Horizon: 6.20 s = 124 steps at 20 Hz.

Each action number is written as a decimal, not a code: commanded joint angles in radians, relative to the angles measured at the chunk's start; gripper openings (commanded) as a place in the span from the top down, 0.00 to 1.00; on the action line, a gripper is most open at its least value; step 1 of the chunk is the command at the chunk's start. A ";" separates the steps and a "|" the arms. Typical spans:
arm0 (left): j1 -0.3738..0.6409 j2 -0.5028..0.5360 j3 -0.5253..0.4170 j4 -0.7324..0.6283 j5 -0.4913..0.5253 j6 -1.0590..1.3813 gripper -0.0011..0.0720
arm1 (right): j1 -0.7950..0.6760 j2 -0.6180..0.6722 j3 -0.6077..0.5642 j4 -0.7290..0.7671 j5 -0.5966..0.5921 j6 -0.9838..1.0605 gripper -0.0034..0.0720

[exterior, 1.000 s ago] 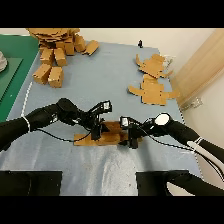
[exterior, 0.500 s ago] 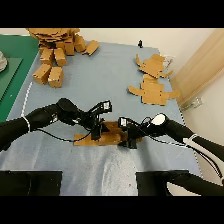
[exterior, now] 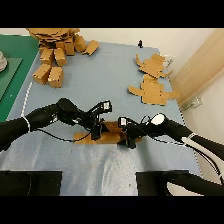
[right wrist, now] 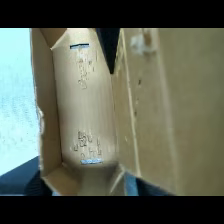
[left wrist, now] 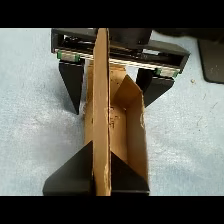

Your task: Fold the box.

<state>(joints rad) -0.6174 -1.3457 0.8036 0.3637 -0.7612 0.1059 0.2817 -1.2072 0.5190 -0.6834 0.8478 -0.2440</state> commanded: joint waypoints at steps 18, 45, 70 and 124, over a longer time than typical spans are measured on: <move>0.000 -0.001 0.000 0.000 0.000 0.000 0.97 | 0.001 0.016 0.000 -0.014 0.061 -0.005 0.26; 0.000 -0.001 0.000 0.000 0.000 0.000 0.97 | 0.016 0.016 0.000 -0.008 0.064 -0.012 0.33; 0.022 0.173 0.000 0.429 0.024 -0.405 0.34 | 0.015 0.016 0.000 -0.027 0.061 -0.012 0.33; 0.089 0.483 -0.321 0.460 0.018 -0.455 0.09 | 0.014 0.018 0.000 -0.031 0.051 -0.011 0.33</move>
<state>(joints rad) -0.5220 -0.8948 0.5365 0.8047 -0.7521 -0.4484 0.2966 -1.1900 0.5182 -0.7143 0.8974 -0.2558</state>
